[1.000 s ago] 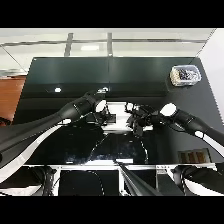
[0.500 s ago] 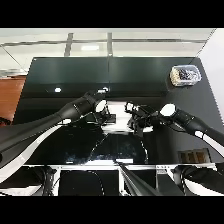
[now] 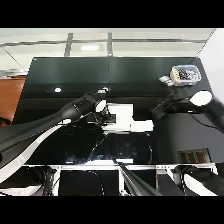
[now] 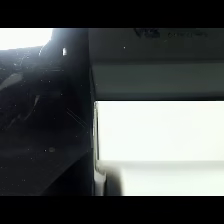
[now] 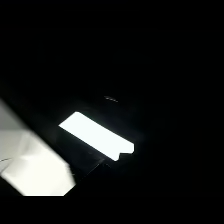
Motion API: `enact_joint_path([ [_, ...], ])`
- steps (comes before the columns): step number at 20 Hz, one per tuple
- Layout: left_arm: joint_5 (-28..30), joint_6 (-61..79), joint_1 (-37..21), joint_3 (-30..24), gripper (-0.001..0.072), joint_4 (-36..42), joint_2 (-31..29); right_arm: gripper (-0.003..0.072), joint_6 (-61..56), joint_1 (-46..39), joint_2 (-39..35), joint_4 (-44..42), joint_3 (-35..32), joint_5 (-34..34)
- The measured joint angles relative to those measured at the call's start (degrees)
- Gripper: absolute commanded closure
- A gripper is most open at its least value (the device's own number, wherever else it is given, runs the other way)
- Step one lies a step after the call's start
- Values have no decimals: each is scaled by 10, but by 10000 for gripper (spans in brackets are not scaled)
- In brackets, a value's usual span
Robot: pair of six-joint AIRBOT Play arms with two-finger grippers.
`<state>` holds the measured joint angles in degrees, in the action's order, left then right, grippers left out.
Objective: Fold the box and place the chain.
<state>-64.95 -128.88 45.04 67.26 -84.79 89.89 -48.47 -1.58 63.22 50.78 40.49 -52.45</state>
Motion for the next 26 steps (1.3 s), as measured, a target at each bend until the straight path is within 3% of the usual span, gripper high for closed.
enact_joint_path([
  [3,0,1,0,0,684,0,0,679,-67,-108,26,-76,-47,-33],
  [5,0,1,0,0,684,0,0,677,-74,-132,58,-121,-72,-67],
  [9,0,1,0,0,684,0,0,676,-73,-87,130,-183,-94,-116],
  [13,0,1,0,0,684,0,0,647,-28,-12,169,-250,-93,-119],
  [15,0,1,0,0,684,0,0,180,-10,5,176,-270,-82,-124],
  [16,0,1,0,0,684,0,0,156,-4,10,178,-275,-75,-132],
  [19,-1,1,0,0,684,0,0,173,8,19,182,-290,-50,-176],
  [20,0,0,0,0,684,0,0,244,11,20,183,-294,-43,-187],
  [22,0,0,0,0,684,0,0,262,14,22,183,-304,-31,-207],
  [23,0,0,0,0,684,0,0,333,14,23,183,-307,-27,-214],
  [26,0,0,0,0,684,0,0,341,6,28,183,-314,-21,-223],
])
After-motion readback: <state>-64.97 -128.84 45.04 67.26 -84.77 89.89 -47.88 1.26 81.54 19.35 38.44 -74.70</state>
